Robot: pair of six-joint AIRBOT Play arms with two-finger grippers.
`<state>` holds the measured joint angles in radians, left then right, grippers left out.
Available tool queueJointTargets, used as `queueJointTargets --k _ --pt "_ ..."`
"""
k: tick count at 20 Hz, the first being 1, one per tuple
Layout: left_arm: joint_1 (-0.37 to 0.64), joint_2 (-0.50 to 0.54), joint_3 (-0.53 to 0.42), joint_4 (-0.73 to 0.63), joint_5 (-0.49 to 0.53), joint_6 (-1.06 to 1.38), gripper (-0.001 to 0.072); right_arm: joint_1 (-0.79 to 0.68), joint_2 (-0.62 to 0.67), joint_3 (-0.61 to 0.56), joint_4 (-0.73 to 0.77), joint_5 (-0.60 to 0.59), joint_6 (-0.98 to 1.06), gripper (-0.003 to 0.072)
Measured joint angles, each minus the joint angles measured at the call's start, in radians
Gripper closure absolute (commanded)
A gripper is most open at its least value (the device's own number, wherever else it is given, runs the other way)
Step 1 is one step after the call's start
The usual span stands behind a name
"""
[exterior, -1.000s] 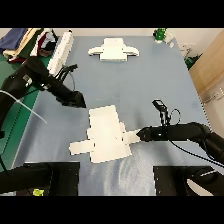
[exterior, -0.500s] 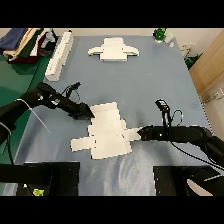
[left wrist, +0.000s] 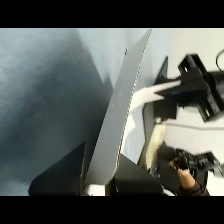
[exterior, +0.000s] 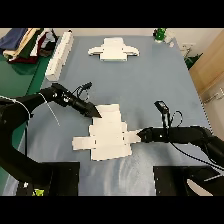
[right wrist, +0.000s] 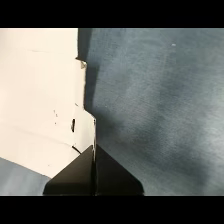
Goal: Fold the box.
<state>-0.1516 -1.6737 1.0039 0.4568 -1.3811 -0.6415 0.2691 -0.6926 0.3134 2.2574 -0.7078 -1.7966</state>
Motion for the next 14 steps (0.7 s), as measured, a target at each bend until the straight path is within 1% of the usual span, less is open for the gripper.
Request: queueJointTargets --k 3,6,7,10,11,12,13,14 --pt "-0.006 -0.013 0.013 0.021 -0.074 0.023 0.0542 0.0 0.0 0.0 -0.004 -0.006 0.0 0.0685" --pt "-0.008 -0.019 0.018 0.038 -0.104 0.032 0.0546 0.0 0.0 0.0 -0.007 -0.006 0.0 0.0686" --pt "-0.01 -0.02 0.019 0.041 -0.109 0.035 0.0691 0.0 0.0 0.0 -0.007 -0.006 0.0 0.0685" --pt "-0.018 -0.021 0.022 0.045 -0.119 0.051 0.0696 0.0 0.0 0.0 -0.011 -0.007 0.0 0.0683" --pt "-0.019 -0.021 0.024 0.048 -0.117 0.055 0.0696 0.0 0.0 0.0 -0.012 -0.005 0.0 0.0652" --pt "-0.02 -0.021 0.029 0.048 -0.114 0.059 0.0696 0.0 0.0 0.0 -0.019 0.001 0.0 0.0562" --pt "-0.021 -0.021 0.037 0.051 -0.112 0.062 0.0696 0.0 0.0 0.0 -0.035 0.01 0.0 0.0366" --pt "-0.024 -0.021 0.051 0.051 -0.111 0.063 0.0696 -0.003 0.0 0.0 -0.066 0.018 0.0 0.0278"
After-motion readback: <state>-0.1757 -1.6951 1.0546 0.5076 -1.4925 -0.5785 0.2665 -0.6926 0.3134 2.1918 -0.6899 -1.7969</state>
